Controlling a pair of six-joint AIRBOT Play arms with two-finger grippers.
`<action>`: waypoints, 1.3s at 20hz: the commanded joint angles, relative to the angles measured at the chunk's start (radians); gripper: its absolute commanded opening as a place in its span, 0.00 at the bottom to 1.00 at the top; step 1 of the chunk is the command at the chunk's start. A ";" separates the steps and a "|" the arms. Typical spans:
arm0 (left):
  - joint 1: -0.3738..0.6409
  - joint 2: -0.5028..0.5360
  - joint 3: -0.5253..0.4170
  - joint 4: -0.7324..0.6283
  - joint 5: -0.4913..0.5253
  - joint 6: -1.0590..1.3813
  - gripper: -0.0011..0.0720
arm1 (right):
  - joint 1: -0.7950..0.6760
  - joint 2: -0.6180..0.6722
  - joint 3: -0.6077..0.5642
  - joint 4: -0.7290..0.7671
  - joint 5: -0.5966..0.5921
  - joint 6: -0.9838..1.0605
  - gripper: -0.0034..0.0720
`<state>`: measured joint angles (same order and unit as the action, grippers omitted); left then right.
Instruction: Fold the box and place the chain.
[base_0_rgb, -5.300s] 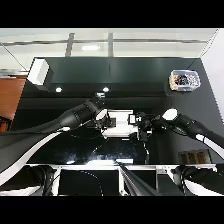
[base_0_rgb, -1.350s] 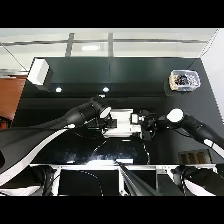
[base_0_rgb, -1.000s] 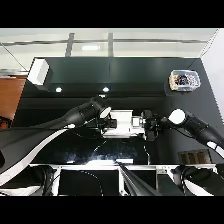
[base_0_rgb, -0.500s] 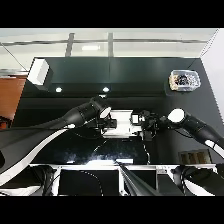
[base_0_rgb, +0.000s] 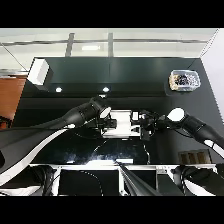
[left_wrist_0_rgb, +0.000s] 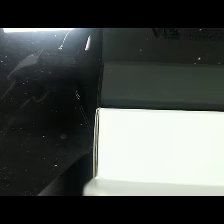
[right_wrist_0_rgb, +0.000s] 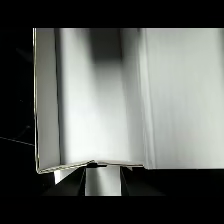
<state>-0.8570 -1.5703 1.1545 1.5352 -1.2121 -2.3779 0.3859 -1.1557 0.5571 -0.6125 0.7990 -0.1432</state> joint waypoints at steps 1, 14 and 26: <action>0.001 0.000 0.000 -0.003 0.002 -0.001 0.05 | 0.010 -0.009 0.000 0.055 0.020 0.009 0.37; 0.001 0.000 0.000 -0.003 0.000 -0.001 0.05 | 0.026 -0.051 0.000 0.099 -0.040 0.010 0.37; 0.001 0.000 0.000 -0.003 0.000 -0.001 0.05 | 0.026 -0.051 0.000 0.100 -0.037 0.009 0.67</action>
